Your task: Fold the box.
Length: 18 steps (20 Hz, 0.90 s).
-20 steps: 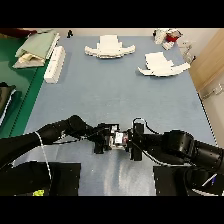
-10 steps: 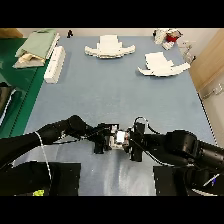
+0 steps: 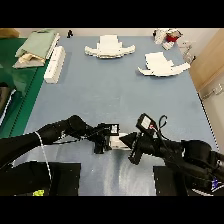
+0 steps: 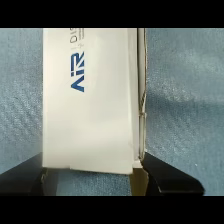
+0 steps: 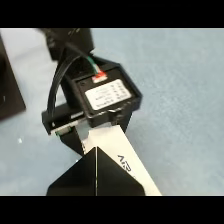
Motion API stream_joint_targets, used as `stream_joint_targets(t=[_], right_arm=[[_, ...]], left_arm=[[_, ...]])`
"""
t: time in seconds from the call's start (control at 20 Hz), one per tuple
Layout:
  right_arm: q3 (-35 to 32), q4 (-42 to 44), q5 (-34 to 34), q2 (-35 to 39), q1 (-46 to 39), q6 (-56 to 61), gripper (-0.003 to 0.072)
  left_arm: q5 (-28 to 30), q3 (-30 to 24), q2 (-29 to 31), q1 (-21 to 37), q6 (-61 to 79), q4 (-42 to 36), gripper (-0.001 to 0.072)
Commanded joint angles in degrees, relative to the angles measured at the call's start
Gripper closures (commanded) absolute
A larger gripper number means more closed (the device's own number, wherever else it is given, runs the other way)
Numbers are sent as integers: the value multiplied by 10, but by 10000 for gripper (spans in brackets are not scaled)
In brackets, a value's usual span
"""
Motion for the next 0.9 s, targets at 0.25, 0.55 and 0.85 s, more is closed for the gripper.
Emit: stream_joint_targets(t=[0.25, 0.55, 0.85], right_arm=[[-132, 13, 179, -2, 0, 159, 684], [-132, 13, 178, -59, 0, 159, 684], [-132, 13, 174, -79, 0, 159, 684]], left_arm=[[0, 0, 0, 0, 0, 0, 312], [0, 0, 0, 0, 0, 0, 312], [0, 0, 0, 0, 0, 0, 312]])
